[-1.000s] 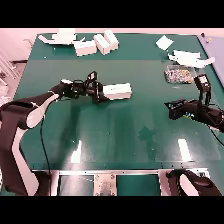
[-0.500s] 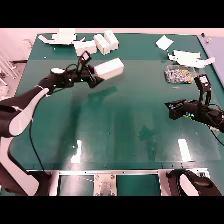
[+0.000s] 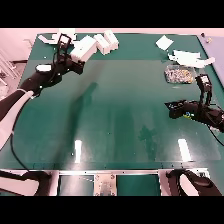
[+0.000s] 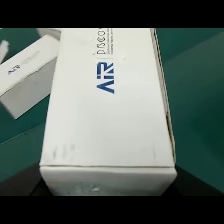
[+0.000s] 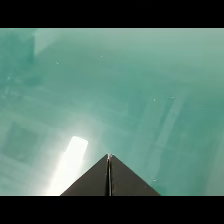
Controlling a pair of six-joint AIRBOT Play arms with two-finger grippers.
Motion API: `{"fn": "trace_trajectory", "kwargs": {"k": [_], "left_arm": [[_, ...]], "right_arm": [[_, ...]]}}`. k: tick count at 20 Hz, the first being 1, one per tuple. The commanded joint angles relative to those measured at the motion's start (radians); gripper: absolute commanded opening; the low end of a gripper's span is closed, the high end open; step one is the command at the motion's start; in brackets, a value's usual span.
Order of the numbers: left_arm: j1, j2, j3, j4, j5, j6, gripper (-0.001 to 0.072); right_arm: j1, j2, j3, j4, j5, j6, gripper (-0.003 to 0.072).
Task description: Fold the box and place the chain.
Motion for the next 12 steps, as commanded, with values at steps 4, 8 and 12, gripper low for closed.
{"fn": "trace_trajectory", "kwargs": {"k": [4,8,12], "left_arm": [[0.053,0.14,-0.217,0.002,0.168,-0.115,0.0015],[0.062,0.152,-0.319,0.002,0.258,-0.116,0.0016],[0.062,0.131,-0.346,0.002,0.296,-0.119,0.0016]], "right_arm": [[0.0,0.001,0.0,0.009,0.0,0.055,0.0006],[0.0,0.001,0.0,0.016,0.0,0.077,0.0006],[0.0,0.001,0.0,0.019,0.0,0.083,0.0006]]}}
